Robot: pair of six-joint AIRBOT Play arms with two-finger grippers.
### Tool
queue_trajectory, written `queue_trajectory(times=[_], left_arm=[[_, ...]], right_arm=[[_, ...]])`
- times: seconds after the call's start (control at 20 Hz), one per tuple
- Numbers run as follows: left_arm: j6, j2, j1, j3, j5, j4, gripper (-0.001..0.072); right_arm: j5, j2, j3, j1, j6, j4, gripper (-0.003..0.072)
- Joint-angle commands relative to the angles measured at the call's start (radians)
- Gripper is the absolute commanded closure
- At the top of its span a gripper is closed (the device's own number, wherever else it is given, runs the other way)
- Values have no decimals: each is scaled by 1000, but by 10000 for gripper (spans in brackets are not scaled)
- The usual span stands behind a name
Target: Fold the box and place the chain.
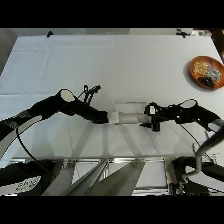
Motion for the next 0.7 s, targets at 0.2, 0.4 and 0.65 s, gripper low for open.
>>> queue_trajectory(times=[0.2, 0.4, 0.65], left_arm=[[95, 1, 15, 0, -10, -62, 635], [214, 1, 15, 0, -13, -146, 554], [259, 1, 15, 0, -23, -151, 552]], right_arm=[[0, 0, 0, 1, 0, 0, 225], [0, 0, 0, 1, 0, 0, 225], [0, 0, 0, 1, 0, 0, 225]])
